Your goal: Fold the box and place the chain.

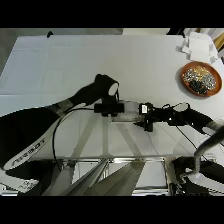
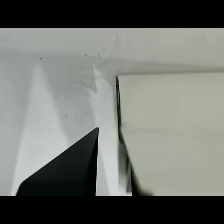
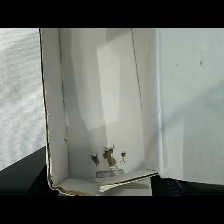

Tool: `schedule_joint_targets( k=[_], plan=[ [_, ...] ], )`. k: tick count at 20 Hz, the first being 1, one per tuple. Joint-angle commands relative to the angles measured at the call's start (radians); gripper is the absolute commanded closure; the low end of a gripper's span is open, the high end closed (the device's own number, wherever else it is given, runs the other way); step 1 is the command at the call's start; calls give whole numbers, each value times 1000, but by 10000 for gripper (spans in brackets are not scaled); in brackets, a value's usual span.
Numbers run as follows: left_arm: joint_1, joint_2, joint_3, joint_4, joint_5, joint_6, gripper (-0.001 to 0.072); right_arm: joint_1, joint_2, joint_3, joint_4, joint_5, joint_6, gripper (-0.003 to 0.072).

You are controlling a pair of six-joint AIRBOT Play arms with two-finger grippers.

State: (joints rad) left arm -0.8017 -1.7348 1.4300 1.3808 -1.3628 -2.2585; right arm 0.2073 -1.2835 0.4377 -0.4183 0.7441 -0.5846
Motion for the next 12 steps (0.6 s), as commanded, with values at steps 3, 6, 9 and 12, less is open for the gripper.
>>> schedule_joint_targets(
  k=[3, 6, 9, 12],
  plan=[
    [55, 113, 1, 14, -19, 270, 418, 0, 1, 0, 0, 0, 0, 285],
    [100, 184, 1, 14, -37, 563, 132, 0, 1, 0, 0, 0, 0, 285],
    [172, 256, -1, 11, -71, 908, 131, 0, 1, 0, 0, 1, 0, 285],
    [249, 303, -46, -62, -61, 1215, 134, 0, 1, 0, 0, 0, 0, 285]
  ],
)
